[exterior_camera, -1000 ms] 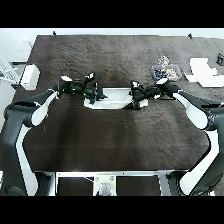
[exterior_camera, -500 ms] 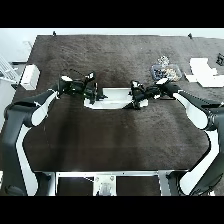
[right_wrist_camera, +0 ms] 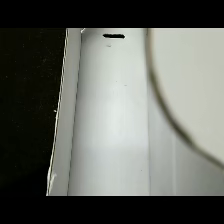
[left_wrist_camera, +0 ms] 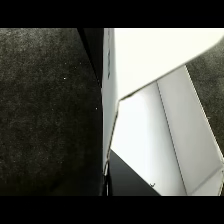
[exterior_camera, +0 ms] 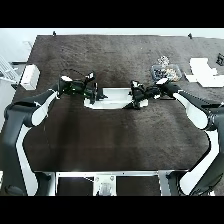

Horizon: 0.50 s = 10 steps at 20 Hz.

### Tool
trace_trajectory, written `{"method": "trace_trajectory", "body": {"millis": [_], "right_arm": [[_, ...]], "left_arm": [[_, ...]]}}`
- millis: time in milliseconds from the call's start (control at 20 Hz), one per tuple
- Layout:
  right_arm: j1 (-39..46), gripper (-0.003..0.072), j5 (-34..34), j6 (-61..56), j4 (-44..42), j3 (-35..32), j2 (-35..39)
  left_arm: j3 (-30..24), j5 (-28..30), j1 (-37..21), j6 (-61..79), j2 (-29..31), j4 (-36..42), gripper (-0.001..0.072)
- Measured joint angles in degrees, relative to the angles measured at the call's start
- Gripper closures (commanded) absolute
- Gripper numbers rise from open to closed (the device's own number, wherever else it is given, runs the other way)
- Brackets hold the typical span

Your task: Fold the box and place the chain.

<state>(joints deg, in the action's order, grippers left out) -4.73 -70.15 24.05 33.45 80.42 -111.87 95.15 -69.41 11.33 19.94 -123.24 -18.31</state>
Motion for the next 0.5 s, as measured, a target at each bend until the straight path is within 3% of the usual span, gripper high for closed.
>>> {"method": "trace_trajectory", "body": {"millis": [500], "right_arm": [[0.0, 0.0087, 0.0, 0.0, 0.0, 0.0, 0.0]], "left_arm": [[0.0, -0.1, 0.0, -0.2, 0.0, 0.6, 0.0686]]}}
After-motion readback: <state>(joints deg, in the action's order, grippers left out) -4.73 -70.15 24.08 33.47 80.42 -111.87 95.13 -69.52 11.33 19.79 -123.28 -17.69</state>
